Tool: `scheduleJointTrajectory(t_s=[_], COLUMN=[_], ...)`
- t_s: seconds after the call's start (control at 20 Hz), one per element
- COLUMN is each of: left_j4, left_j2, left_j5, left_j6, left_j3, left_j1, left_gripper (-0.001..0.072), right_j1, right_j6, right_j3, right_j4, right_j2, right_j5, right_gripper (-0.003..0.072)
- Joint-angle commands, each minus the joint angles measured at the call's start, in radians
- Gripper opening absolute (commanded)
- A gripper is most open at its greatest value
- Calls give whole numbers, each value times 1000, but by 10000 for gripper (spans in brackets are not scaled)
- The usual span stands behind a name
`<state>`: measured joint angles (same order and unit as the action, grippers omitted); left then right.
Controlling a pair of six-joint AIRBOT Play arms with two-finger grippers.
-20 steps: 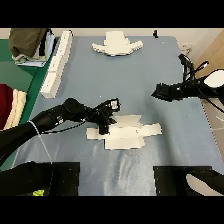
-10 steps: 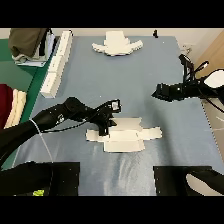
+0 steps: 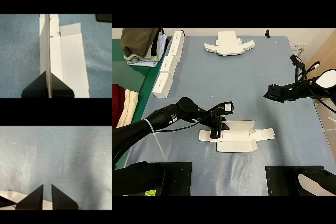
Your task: Fold the box.
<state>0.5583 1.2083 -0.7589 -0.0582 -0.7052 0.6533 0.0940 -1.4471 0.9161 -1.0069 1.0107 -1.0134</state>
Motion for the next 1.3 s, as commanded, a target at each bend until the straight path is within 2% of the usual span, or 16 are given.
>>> scheduleJointTrajectory(t_s=[0.0,0.1,0.15,0.2,0.3,0.45,0.55,0.6,0.7,0.8,0.9,0.95,1.0,1.05,1.1,1.25], left_j4=[7,7,7,7,6,6,6,6,6,6,6,6,6,6,6,6], left_j2=[1,1,1,1,1,1,1,1,1,1,1,1,1,1,1,1], left_j5=[0,20,24,26,26,26,26,26,26,26,26,26,26,26,26,26], left_j6=[0,0,0,-1,-1,-1,-1,-1,-1,-1,-1,-1,-1,-1,-1,-1], left_j3=[-1,-1,-1,-2,-2,-2,-2,-2,-2,-2,-2,-2,-2,-2,-2,-2], left_j1=[0,0,0,0,0,0,0,0,0,0,0,0,0,0,0,0], left_gripper=[13,13,12,12,13,13,13,12,13,13,13,12,13,13,13,13], right_j1=[0,0,0,0,0,35,114,174,343,552,743,824,883,931,961,985], right_j6=[0,0,0,0,-53,-230,-276,-274,-193,-55,-27,-25,-25,-24,-12,103], right_j3=[1,1,1,1,1,1,-10,-32,-118,-243,-358,-402,-434,-463,-483,-499], right_j4=[0,0,0,0,-16,-199,-256,-254,-254,-258,-338,-406,-475,-546,-598,-659], right_j2=[0,0,-1,-3,-21,-98,-155,-188,-256,-319,-365,-371,-365,-354,-341,-277], right_j5=[-5,-26,-52,-91,-194,-374,-494,-500,-418,-274,-129,-90,-64,-33,-3,117], right_gripper=[156,155,125,10,2,2,2,2,2,2,6,125,410,660,713,713])
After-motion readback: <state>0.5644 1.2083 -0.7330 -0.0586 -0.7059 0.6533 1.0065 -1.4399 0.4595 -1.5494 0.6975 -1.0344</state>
